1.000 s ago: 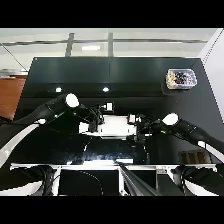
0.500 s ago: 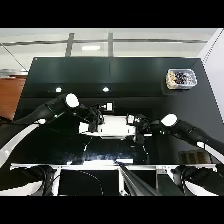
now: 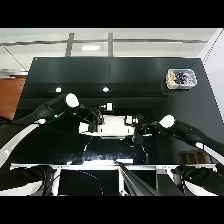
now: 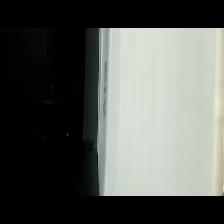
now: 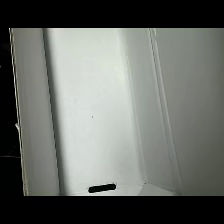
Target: Fold the box and place the chain.
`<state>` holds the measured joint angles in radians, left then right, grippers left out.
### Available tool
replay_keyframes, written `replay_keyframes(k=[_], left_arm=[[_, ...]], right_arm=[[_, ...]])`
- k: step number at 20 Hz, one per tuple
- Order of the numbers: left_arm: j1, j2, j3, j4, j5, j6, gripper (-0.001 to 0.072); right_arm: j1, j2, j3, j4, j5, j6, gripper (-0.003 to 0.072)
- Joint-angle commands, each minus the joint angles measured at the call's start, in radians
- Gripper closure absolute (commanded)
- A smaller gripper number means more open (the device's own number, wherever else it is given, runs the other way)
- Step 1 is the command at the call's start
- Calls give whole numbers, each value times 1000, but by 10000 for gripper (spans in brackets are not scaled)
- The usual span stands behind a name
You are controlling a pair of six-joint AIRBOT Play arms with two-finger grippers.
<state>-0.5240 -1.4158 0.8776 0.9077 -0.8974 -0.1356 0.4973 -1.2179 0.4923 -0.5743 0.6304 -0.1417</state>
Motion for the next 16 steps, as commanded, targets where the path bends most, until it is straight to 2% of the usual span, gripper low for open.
replay_keyframes(k=[1, 6, 7, 8, 10, 11, 12, 13, 14, 16], left_arm=[[1, 0, 0, 0, -1, 0, 682], [1, -1, 0, 0, 0, 0, 682], [1, -1, 0, 0, 0, 0, 681], [1, -1, 0, 0, 0, 0, 682], [1, 0, 0, 0, -1, 0, 681], [1, 0, 0, 0, -1, 0, 681], [1, 0, 0, 0, -1, 0, 680], [1, 0, 0, 0, -1, 0, 677], [1, 0, 0, 0, -1, 0, 605], [2, 5, 1, 1, -2, -5, 288]], right_arm=[[-7, -1, 0, -3, 1, 4, -18], [-32, -1, 1, -14, 46, 3, -17], [-32, -1, 1, -16, 47, 3, 70], [-32, -1, 1, -18, 46, 3, 98], [-32, -1, 1, -18, 46, 3, 99], [-32, -1, 1, -18, 47, 3, 127], [-32, -1, 1, -18, 46, 4, 215], [-32, -1, 1, -18, 46, 4, 214], [-31, -1, 1, -18, 46, 4, 214], [-31, -1, 1, -18, 46, 4, 214]])
